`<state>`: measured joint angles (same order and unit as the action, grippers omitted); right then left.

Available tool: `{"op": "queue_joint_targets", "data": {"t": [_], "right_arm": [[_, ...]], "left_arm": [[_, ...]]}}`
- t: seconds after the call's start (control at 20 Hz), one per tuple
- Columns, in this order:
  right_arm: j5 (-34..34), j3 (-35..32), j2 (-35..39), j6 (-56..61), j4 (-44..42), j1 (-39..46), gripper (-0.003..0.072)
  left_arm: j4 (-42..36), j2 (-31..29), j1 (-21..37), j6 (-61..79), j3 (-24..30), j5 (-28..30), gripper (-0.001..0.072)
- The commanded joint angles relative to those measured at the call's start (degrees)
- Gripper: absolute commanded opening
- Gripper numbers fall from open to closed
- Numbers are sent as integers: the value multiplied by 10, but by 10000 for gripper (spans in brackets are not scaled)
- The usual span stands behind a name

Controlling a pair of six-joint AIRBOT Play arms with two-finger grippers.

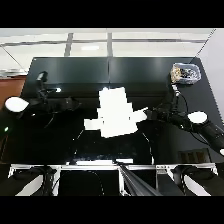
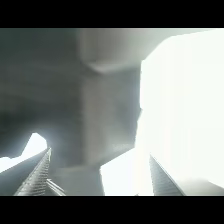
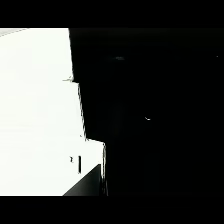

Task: Fold the box and place the chain.

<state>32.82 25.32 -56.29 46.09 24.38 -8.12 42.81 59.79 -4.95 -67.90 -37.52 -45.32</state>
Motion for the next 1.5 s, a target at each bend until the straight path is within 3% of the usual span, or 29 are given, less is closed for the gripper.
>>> {"op": "queue_joint_targets", "data": {"t": [0.0,0.2,0.6,0.85,1.05,1.25,1.35,1.45], "right_arm": [[2,-1,0,0,-1,-2,15],[3,-1,0,-1,-1,-2,14],[8,-1,0,-1,-1,-2,15],[15,-1,0,-1,0,-2,15],[15,-1,0,-1,0,-2,15],[15,-1,0,-1,1,-2,15],[15,-1,0,-1,1,-2,15],[16,-1,0,-1,7,-2,15]], "left_arm": [[-106,117,-31,34,-50,-88,706],[-108,244,-68,34,-131,-131,706],[-102,406,-95,35,-303,-259,707],[-103,468,-98,63,-377,-358,706],[-102,472,-120,159,-402,-405,675],[-96,474,-120,204,-407,-422,339],[-80,474,-115,210,-407,-423,272],[-66,474,-113,217,-407,-420,71]]}}
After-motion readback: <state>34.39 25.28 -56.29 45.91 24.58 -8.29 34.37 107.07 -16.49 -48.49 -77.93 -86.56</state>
